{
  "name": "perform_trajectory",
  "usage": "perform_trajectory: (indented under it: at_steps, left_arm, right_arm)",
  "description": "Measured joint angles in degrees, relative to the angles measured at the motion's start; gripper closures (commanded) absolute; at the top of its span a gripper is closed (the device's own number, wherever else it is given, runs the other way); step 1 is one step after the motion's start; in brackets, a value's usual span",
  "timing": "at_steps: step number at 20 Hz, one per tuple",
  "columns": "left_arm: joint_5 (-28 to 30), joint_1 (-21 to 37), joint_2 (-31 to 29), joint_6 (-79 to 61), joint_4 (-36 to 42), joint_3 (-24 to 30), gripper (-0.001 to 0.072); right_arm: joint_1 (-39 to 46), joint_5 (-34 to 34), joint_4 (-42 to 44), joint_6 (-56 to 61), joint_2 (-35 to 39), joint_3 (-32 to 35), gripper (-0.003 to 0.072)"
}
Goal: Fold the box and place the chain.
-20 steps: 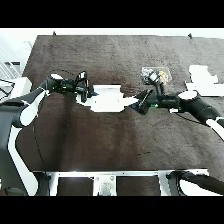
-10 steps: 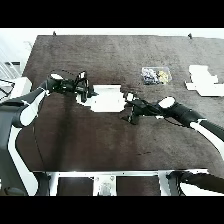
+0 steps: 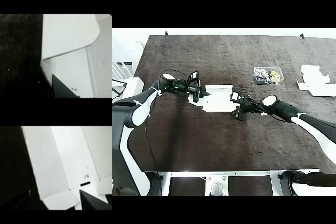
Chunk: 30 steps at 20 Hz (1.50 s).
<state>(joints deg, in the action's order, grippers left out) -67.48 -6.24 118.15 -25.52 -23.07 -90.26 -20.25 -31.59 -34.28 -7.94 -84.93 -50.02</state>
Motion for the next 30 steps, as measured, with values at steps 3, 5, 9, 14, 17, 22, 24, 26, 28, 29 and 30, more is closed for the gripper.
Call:
perform_trajectory:
  at_steps: [3, 5, 9, 14, 17, 22, 24, 26, 28, 29, 30]
  left_arm:
    - [0.0, 0.0, 0.0, -0.02, 0.0, 0.0, 0.0689]
    - [0.0, 0.0, 0.0, -0.02, 0.0, 0.0, 0.0689]
    - [0.02, 0.0, 0.0, -0.02, 0.0, 0.0, 0.0689]
    - [0.0, 0.0, 0.0, 0.0, 0.0, 0.0, 0.0689]
    - [0.0, 0.0, 0.0, 0.0, 0.0, 0.0, 0.0689]
    - [0.0, 0.0, 0.0, 0.0, 0.0, 0.0, 0.0689]
    - [0.0, 0.0, 0.0, 0.0, 0.0, 0.0, 0.0688]
    - [0.0, 0.0, 0.0, 0.0, 0.0, 0.0, 0.0689]
    - [0.0, 0.0, 0.0, 0.0, 0.0, 0.0, 0.0689]
    - [0.0, 0.0, 0.0, 0.0, 0.0, 0.0, 0.0689]
    - [-0.02, 0.0, 0.0, 0.0, 0.0, 0.0, 0.0689]
  right_arm:
    - [0.0, 0.39, 0.07, -0.85, -1.18, -2.14, -0.0026]
    - [0.28, 0.48, 0.17, -1.18, -1.29, -3.67, -0.0026]
    - [1.42, 0.59, 0.35, -0.96, -1.36, -5.97, -0.0025]
    - [3.08, -1.44, 0.61, -0.33, -2.75, -8.63, -0.0023]
    - [4.37, -3.82, 0.63, -0.17, -4.48, -10.67, -0.0022]
    - [6.62, -9.7, 0.44, -0.33, -8.04, -15.3, -0.0023]
    - [7.41, -12.48, 0.22, -0.68, -9.77, -17.53, -0.0023]
    - [8.11, -14.95, -0.39, -1.16, -11.34, -19.54, -0.0023]
    - [8.74, -17.81, -0.87, -1.73, -13.09, -21.73, -0.0023]
    - [9.03, -19.3, -0.96, -2.03, -13.97, -22.77, -0.0023]
    - [9.31, -20.74, -1.11, -2.34, -14.93, -23.89, -0.0023]
